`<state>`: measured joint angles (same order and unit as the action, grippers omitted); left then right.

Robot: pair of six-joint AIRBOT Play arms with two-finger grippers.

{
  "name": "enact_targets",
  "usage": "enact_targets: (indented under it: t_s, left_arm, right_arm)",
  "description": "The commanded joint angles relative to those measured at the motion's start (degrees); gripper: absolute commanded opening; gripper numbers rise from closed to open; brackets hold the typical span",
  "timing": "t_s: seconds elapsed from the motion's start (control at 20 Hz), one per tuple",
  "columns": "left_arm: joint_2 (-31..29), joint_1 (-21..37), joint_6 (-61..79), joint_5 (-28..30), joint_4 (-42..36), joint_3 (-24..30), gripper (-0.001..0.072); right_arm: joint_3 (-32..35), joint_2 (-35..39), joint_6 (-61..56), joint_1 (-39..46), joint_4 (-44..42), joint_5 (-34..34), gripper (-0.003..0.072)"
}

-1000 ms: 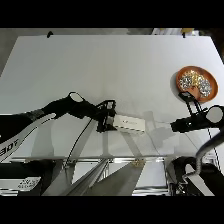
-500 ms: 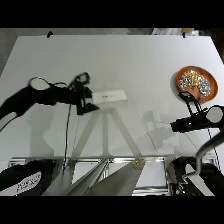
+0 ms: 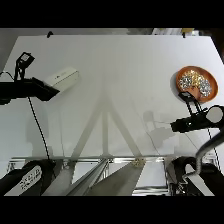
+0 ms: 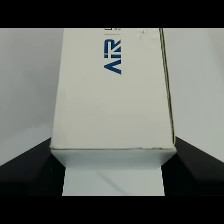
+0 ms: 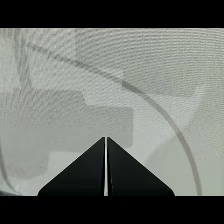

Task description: Fold the box and place the chain.

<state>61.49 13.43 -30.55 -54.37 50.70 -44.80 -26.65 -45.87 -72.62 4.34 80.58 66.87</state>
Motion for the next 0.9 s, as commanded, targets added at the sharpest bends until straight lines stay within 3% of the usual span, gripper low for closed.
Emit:
enact_targets:
  t_s: [0.0, 0.15, 0.3, 0.5, 0.85]
  left_arm:
    - [1.7, 2.2, -8.3, 3.6, 7.1, 1.8, 0.0357]
    - [4.1, 2.2, -8.6, 2.8, 8.8, 3.3, 0.0359]
    - [4.7, 2.2, -12.6, 2.5, 12.0, 4.8, 0.0547]
    - [4.7, 2.2, -17.5, 1.7, 14.8, 5.2, 0.0696]
    - [-1.4, -0.6, -17.4, -1.2, 14.6, 5.2, 0.0695]
  right_arm:
    - [0.0, 0.0, 0.0, 0.0, 0.0, 0.0, 0.0017]
    - [0.0, 0.0, 0.0, 0.0, 0.0, 0.0, 0.0017]
    - [0.0, 0.0, 0.0, 0.0, 0.0, 0.0, 0.0017]
    - [0.0, 0.0, 0.0, 0.0, 0.0, 0.0, 0.0017]
    - [0.0, 0.0, 0.0, 0.0, 0.0, 0.0, 0.0017]
